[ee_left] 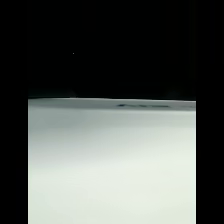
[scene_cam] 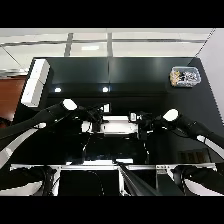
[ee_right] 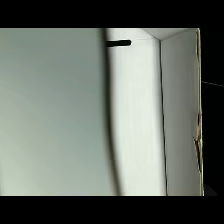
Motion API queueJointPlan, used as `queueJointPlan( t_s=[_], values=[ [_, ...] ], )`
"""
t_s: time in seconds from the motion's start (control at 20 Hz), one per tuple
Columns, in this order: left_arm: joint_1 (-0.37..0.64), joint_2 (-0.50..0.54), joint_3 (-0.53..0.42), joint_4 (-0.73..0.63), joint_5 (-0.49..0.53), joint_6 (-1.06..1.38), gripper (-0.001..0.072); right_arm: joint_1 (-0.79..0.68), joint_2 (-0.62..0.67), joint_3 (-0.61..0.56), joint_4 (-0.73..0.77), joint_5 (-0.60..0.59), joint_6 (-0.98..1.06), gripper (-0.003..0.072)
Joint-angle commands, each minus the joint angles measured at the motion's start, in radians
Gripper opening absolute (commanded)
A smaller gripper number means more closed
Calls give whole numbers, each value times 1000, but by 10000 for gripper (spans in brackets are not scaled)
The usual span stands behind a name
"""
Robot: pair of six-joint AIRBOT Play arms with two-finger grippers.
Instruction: Fold the box and place the chain.
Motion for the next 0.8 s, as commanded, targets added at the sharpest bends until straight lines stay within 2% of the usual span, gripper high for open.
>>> queueJointPlan(
  t_s=[0.0,0.55,0.6,0.65,0.75],
  values=[
    [0,0,0,0,0,0,25,8,-2,0,-12,-29,21,701],
    [0,0,0,0,0,0,25,9,-4,2,-12,-43,37,700],
    [0,0,0,0,0,-1,25,10,-4,2,-12,-43,37,639],
    [0,0,0,0,0,-1,25,10,-4,2,-12,-43,37,528],
    [0,0,0,-1,0,-1,25,10,-3,2,-12,-43,37,529]
  ],
)
